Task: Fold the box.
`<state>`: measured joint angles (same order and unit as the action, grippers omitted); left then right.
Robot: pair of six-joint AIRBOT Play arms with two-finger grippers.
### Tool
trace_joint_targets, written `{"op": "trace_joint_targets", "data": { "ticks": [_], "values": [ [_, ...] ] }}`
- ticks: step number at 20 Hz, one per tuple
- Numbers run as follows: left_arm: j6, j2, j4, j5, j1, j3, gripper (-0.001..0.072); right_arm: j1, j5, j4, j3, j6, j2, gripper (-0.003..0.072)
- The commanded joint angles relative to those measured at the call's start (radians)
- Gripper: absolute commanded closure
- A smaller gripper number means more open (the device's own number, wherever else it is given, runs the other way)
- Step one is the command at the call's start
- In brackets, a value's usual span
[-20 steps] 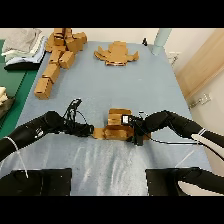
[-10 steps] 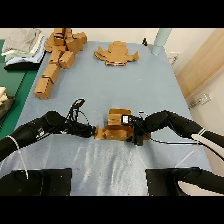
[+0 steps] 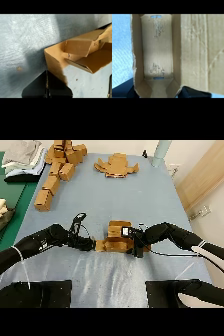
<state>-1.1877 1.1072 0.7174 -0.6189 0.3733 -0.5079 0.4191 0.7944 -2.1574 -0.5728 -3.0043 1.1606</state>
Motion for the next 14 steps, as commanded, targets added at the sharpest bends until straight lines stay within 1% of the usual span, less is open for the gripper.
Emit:
{"op": "trace_joint_targets", "data": {
  "ticks": [1, 3, 6, 9, 13, 14],
  "values": [
    [-0.006, 0.034, 0.0, 0.006, 0.022, -0.002, 0.0697, 0.0, 0.0, 0.0, 0.0, 0.0, 0.0, 0.0102],
    [-0.006, 0.033, -0.011, 0.0, 0.023, -0.013, 0.0697, 0.0, 0.0, 0.0, 0.0, 0.0, 0.0, 0.0102],
    [-0.005, 0.031, -0.019, -0.045, 0.026, -0.083, 0.0697, 0.0, 0.0, 0.0, 0.0, 0.0, 0.0, 0.0102],
    [-0.01, 0.034, -0.025, -0.066, 0.026, -0.147, 0.0695, 0.0, 0.0, 0.0, 0.0, 0.0, 0.0, 0.0102],
    [-0.006, 0.045, -0.092, -0.072, 0.026, -0.154, 0.0693, 0.0, 0.0, 0.0, 0.0, 0.0, 0.0, 0.0101],
    [-0.006, 0.049, -0.092, -0.072, 0.026, -0.154, 0.0546, 0.0, 0.0, 0.0, 0.0, 0.0, 0.0, 0.0102]
  ]
}}
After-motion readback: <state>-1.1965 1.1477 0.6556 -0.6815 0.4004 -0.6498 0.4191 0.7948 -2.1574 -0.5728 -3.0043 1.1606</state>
